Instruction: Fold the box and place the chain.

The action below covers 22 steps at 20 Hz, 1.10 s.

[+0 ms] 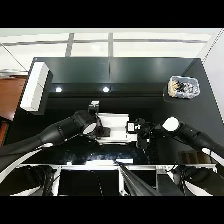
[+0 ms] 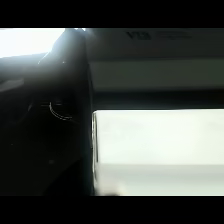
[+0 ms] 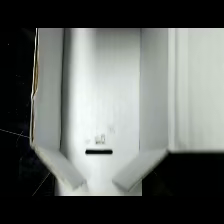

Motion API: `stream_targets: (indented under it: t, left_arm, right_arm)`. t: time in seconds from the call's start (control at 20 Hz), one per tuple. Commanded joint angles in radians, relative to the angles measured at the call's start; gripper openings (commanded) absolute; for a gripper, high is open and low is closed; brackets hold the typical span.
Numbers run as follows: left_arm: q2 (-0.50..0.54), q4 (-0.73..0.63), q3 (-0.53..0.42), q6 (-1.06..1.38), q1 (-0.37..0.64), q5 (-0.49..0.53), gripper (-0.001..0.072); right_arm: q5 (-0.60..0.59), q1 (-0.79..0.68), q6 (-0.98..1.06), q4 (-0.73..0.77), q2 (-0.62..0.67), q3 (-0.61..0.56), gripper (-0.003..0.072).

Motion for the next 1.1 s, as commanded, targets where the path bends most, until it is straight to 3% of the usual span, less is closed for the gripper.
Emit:
stream_targets:
  t: [0.0,0.2,0.7,0.8,0.95,1.0,1.05]
  left_arm:
    - [0.048,0.005,-0.074,0.006,0.021,0.033,0.0031]
    - [0.042,0.020,-0.087,0.006,0.028,0.108,0.0030]
    - [0.033,0.059,-0.078,0.065,0.041,0.066,0.0029]
    - [0.019,0.057,-0.077,0.074,0.044,0.056,0.0030]
    - [0.005,0.051,-0.076,0.074,0.044,0.058,0.0030]
    - [0.005,0.052,-0.076,0.074,0.044,0.058,0.0030]
    - [0.005,0.052,-0.076,0.074,0.044,0.058,0.0030]
  right_arm:
    - [-0.004,0.016,-0.006,-0.014,0.028,0.002,0.0720]
    - [-0.019,0.056,-0.019,-0.014,0.028,0.002,0.0720]
    - [-0.049,0.074,-0.017,0.023,0.028,0.002,0.0719]
    - [-0.047,0.074,-0.017,0.023,0.028,0.002,0.0612]
    - [-0.047,0.075,-0.016,0.024,0.028,0.002,0.0607]
    - [-0.048,0.079,-0.016,0.023,0.028,0.002,0.0501]
    - [-0.048,0.079,-0.016,0.032,0.028,0.002,0.0474]
